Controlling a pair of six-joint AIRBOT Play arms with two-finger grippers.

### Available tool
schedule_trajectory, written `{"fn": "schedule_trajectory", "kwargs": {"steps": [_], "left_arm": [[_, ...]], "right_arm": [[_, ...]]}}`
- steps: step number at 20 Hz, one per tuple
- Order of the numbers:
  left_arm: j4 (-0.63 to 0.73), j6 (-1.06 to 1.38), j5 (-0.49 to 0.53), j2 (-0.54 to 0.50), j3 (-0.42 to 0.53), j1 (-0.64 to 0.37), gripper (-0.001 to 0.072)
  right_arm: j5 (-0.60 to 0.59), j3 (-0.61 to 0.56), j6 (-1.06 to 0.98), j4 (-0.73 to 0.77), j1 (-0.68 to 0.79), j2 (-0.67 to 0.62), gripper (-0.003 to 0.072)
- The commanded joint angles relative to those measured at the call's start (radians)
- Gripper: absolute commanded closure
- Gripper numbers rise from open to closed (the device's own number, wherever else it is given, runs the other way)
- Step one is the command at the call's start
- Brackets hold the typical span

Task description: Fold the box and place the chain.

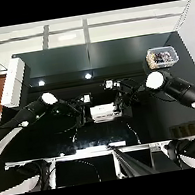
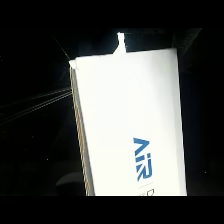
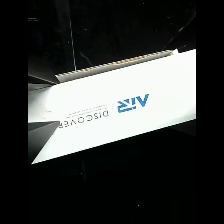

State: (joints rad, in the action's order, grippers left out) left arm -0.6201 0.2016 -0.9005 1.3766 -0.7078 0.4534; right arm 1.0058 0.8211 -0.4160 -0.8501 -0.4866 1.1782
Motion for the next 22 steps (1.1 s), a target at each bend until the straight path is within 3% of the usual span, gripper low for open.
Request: {"fn": "schedule_trajectory", "kwargs": {"steps": [1,22], "left_arm": [[0.0,0.0,0.0,0.0,0.001,0.0,0.035],[0.0,0.0,0.0,0.0,0.001,0.0,0.035]], "right_arm": [[0.004,0.001,0.001,0.0,0.0,-0.001,0.0409],[0.023,0.002,-0.023,-0.016,0.0,-0.011,0.0411]]}}
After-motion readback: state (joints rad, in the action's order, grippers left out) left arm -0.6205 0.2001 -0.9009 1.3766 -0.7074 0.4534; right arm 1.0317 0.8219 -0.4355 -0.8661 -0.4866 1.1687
